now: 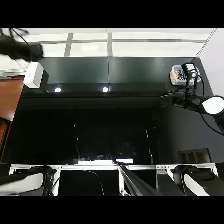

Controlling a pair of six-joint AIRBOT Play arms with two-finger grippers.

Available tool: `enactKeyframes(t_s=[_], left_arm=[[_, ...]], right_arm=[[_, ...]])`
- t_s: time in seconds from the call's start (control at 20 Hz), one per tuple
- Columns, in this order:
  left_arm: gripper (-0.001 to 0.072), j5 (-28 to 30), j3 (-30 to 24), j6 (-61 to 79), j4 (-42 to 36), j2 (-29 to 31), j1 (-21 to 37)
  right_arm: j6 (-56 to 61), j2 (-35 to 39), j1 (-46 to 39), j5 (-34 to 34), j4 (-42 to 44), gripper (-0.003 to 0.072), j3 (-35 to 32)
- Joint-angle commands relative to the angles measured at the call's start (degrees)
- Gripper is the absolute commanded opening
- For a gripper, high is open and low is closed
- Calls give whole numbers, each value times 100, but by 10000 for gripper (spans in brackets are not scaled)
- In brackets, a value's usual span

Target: Fold the box and place the chain.

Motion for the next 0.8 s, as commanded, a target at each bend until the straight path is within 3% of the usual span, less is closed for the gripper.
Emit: enactKeyframes(t_s=[0.0,0.1,0.25,0.4,0.75], left_arm=[[32,1934,-3189,52,-101,2127,-745],[32,2686,-4387,0,-170,3080,-769],[33,2857,-5233,4,-160,3995,-667],[33,2828,-5515,2,-166,4319,-658],[33,2837,-5525,4,-164,4214,-658]], right_arm=[[612,-118,-221,-240,-1185,19,-46],[612,-118,-267,-249,-1189,20,-46],[612,-118,-267,-247,-1185,20,-46],[612,-118,-267,-247,-1185,20,-46],[612,-118,-267,-247,-1185,19,-46]])
